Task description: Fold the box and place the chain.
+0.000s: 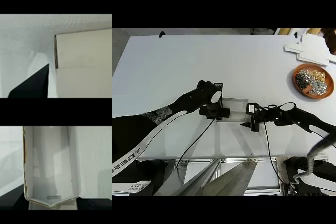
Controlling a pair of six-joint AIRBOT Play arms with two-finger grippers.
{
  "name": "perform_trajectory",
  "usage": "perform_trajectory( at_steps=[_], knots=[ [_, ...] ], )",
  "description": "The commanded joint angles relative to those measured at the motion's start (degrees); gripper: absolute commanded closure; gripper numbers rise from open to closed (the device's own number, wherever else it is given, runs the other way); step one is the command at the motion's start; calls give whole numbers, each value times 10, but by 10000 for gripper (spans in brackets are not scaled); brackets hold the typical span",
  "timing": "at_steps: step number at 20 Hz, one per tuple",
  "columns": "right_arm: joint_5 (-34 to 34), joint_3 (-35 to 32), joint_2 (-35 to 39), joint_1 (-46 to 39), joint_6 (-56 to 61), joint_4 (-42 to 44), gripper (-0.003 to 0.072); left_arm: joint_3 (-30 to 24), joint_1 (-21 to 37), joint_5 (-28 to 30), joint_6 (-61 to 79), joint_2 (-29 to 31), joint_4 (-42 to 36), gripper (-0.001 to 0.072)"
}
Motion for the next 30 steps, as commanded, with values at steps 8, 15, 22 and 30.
perform_trajectory(
  at_steps=[8,15,22,30],
  knots=[
    [0,0,0,0,1,1,389,3,5,-12,2,-1,-5,633],
    [0,0,0,0,1,1,389,3,1,-11,2,-4,-5,619],
    [0,0,0,0,1,1,389,3,1,-1,2,-5,-18,704],
    [0,0,0,0,1,1,389,3,33,-29,97,63,-20,379]
  ],
)
